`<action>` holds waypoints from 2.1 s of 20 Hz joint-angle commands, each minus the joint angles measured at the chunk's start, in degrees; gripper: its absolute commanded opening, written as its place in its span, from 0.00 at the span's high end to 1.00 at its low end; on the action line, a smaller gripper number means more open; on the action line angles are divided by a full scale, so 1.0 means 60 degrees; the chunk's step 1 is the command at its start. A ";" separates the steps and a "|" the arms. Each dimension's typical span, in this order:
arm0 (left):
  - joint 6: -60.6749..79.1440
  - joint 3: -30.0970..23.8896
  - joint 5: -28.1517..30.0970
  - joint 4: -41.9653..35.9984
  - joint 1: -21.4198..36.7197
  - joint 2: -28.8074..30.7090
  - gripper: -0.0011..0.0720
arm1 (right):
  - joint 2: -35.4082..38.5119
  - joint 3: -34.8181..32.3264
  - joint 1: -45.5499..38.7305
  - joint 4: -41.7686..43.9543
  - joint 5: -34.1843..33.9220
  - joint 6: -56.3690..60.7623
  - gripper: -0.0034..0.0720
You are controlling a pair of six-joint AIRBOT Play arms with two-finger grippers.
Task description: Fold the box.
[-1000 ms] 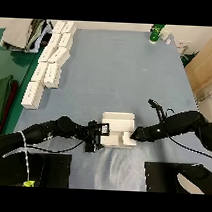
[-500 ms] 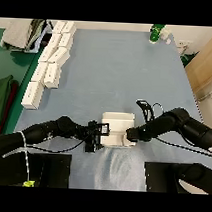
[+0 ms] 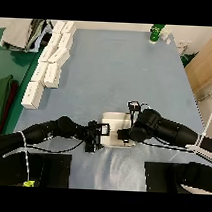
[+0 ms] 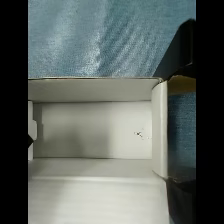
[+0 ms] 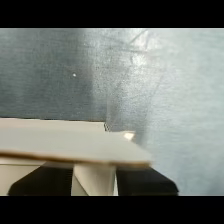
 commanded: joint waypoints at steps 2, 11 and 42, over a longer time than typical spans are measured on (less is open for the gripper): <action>0.0000 0.0000 0.0004 0.0000 0.0000 0.0007 0.43 | -0.0397 0.0437 0.0459 -0.0729 -0.0743 0.1417 0.50; 0.0000 0.0000 0.0004 0.0000 0.0000 0.0007 0.43 | -0.0401 0.0430 0.0463 -0.0729 -0.0994 0.1453 0.95; 0.0000 0.0000 0.0000 0.0000 0.0000 0.0007 0.43 | 0.1246 0.1191 -0.3031 -0.1293 -0.2495 -0.3038 0.95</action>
